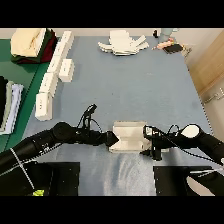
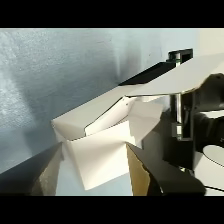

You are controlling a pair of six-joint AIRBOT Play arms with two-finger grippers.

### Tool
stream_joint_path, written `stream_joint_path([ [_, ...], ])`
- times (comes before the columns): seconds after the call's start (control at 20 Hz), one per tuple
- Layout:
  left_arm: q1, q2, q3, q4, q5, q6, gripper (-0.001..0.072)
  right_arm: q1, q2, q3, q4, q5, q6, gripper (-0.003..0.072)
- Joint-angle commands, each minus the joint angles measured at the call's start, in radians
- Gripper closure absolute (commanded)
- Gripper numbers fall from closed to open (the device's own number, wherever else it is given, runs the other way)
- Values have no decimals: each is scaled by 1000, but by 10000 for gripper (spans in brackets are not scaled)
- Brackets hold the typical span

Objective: Fold the box.

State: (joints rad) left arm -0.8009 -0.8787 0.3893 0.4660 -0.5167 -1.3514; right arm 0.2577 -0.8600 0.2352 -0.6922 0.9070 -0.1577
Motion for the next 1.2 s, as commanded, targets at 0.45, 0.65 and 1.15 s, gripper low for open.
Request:
stream_joint_path([
  [0.45, -197, -162, 206, 509, -85, -578, 123, 0, 0, 0, 0, 0, 0, 98],
  [0.65, -213, -212, 280, 673, -175, -759, 123, 0, 0, 0, 0, 0, 0, 98],
  [1.15, -315, -320, 453, 817, -299, -1009, 124, 0, 0, 0, 0, 0, 0, 97],
])
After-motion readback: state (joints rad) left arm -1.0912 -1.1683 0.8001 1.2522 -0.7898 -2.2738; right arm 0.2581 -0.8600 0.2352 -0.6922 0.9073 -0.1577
